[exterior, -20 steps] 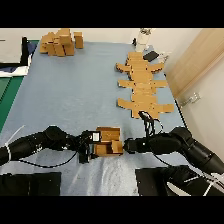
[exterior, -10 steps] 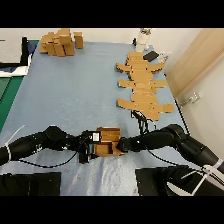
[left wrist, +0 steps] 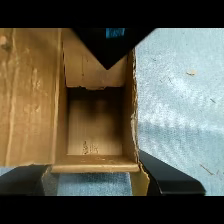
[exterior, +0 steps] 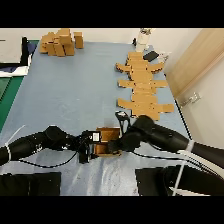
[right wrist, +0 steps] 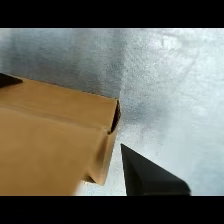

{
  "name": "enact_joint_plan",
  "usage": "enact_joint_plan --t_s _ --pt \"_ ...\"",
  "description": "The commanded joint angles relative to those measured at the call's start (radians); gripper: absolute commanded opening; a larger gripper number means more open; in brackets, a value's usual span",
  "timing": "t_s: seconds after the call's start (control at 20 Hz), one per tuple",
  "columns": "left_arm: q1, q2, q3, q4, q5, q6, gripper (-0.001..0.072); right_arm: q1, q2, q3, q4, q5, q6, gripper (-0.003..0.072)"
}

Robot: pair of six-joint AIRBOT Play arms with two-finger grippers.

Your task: Fold the box.

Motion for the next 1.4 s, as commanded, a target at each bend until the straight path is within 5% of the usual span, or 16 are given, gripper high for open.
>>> enact_joint_plan --t_s 0.0,0.05,0.25,0.4,0.45,0.5,0.7,0.8,1.1,1.15,1.25,1.3,1.35 --pt "0.001 0.0 0.0 0.0 0.0 0.0 0.0374 0.115 -0.137 0.113 -0.125 -0.111 0.21 0.0426" --pt "0.001 0.0 0.0 0.0 0.0 0.0 0.0374 0.131 -0.172 0.133 -0.123 -0.121 0.228 0.0395" --pt "0.001 0.0 0.0 0.0 0.0 0.0 0.0374 0.165 -0.259 0.18 -0.152 -0.173 0.281 0.0003" --pt "0.001 0.0 0.0 0.0 0.0 0.0 0.0374 0.166 -0.256 0.193 -0.163 -0.187 0.286 0.0003" --pt "0.001 0.0 0.0 0.0 0.0 0.0 0.0374 0.166 -0.25 0.201 -0.162 -0.191 0.286 0.0067" --pt "0.001 0.0 0.0 0.0 0.0 0.0 0.0374 0.166 -0.238 0.21 -0.162 -0.196 0.286 0.021" --pt "0.001 0.0 0.0 0.0 0.001 0.0 0.0374 0.166 -0.125 0.222 -0.161 -0.319 0.29 0.0241" --pt "0.001 0.0 0.0 0.0 0.0 0.0 0.0374 0.166 -0.045 0.222 -0.154 -0.346 0.292 0.0353" --pt "0.001 0.0 0.0 0.0 0.0 0.0 0.0374 0.138 0.075 0.221 -0.305 -0.483 0.313 0.0328" --pt "0.001 0.0 0.0 0.0 0.0 0.0 0.0374 0.138 0.085 0.22 -0.316 -0.477 0.301 0.0251" --pt "0.001 0.0 0.0 0.0 0.0 0.0 0.0374 0.137 0.107 0.211 -0.333 -0.477 0.276 0.0217" --pt "0.001 0.0 0.0 0.0 0.001 0.0 0.0374 0.123 0.12 0.196 -0.332 -0.475 0.264 0.0103" --pt "0.001 0.0 0.0 0.0 0.001 0.0 0.0374 0.102 0.13 0.181 -0.321 -0.47 0.244 0.0076"
